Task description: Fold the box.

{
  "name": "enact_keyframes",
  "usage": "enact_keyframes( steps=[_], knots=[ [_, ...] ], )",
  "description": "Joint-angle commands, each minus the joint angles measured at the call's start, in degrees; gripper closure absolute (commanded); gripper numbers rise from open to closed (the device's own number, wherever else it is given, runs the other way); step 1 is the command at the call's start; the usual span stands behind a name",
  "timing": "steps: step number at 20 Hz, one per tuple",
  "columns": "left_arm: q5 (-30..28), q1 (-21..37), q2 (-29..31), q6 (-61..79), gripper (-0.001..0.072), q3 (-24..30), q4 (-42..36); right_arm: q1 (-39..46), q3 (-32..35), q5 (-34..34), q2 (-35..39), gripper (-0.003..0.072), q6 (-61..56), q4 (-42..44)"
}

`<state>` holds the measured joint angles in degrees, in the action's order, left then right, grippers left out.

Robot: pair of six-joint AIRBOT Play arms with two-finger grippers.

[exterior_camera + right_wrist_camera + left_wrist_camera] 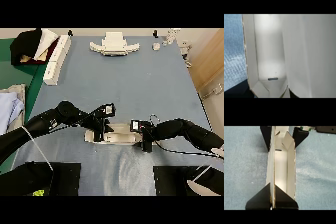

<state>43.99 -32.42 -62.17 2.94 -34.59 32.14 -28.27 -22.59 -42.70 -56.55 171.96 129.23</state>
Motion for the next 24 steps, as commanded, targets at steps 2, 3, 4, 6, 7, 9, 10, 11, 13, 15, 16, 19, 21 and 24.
enact_keyframes(
  steps=[2,3,4,6,7,9,10,11,13,15,16,19,21,24],
  knots=[
    [0.0,0.0,0.0,0.0,0.0690,0.0,0.0,-0.1,0.0,0.0,0.0,0.0135,0.0,0.0],
    [-0.1,0.0,0.0,0.0,0.0690,0.0,0.0,-0.1,0.0,0.0,0.0,0.0135,0.0,0.0],
    [-0.1,0.0,0.0,0.0,0.0689,0.0,0.0,-0.1,0.0,0.0,0.0,0.0135,0.0,0.0],
    [-0.2,0.0,0.0,0.0,0.0689,0.0,0.0,-0.1,0.0,0.0,0.0,0.0135,0.0,0.0],
    [-0.6,0.0,0.0,0.0,0.0689,0.0,0.0,-0.1,0.0,0.0,0.0,0.0134,0.0,0.0],
    [-1.0,0.0,0.0,0.0,0.0689,0.0,0.0,-0.1,0.0,0.0,0.0,0.0135,0.0,0.0],
    [-1.4,0.0,0.0,0.0,0.0689,0.0,0.0,-0.1,0.0,0.0,0.0,0.0135,0.0,0.0],
    [-1.6,0.0,0.0,0.0,0.0689,0.0,0.0,-0.1,0.0,0.0,0.0,0.0134,0.0,0.0],
    [-2.5,0.0,0.0,0.0,0.0689,0.0,0.0,-0.1,0.0,0.0,0.0,0.0135,0.0,0.0],
    [-2.4,0.0,0.0,0.0,0.0689,0.0,0.0,-0.1,0.0,0.0,0.0,0.0135,0.0,0.0],
    [-2.4,0.0,0.0,0.0,0.0689,0.0,0.0,-0.1,0.0,0.0,0.0,0.0135,0.0,0.0],
    [-2.3,0.0,0.0,0.0,0.0690,0.0,0.0,-0.1,0.0,0.0,0.0,0.0135,0.0,0.0],
    [-1.7,0.0,0.0,0.0,0.0690,0.0,0.0,-0.1,0.0,0.0,0.0,0.0135,0.0,0.0],
    [-1.4,0.0,0.0,0.0,0.0689,0.0,0.0,-0.1,0.0,0.0,0.0,0.0135,0.0,0.0]
  ],
)
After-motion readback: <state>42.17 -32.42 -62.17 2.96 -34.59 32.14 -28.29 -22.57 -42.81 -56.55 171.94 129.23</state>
